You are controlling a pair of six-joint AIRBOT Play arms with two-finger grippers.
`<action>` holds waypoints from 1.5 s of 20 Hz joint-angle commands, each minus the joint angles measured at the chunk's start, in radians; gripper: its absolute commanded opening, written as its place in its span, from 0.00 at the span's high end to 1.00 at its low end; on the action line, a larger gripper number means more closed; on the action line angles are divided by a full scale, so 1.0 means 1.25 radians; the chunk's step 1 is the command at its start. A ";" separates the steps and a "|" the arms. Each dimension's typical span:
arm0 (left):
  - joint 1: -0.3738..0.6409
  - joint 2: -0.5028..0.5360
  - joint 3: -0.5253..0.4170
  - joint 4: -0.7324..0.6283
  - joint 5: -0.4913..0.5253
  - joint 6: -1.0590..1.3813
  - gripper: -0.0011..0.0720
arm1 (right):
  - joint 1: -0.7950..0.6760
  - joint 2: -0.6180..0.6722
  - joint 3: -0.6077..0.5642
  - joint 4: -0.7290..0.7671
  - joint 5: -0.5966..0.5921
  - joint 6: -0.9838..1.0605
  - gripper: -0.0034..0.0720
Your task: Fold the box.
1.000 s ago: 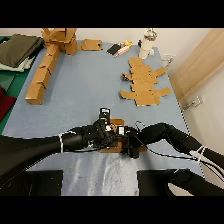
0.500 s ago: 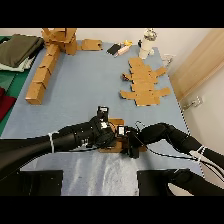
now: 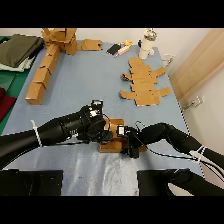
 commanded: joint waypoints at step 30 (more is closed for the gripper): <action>0.472 0.113 -0.504 -0.942 0.247 2.525 0.02 | 0.000 0.000 0.000 -0.002 0.000 0.000 0.29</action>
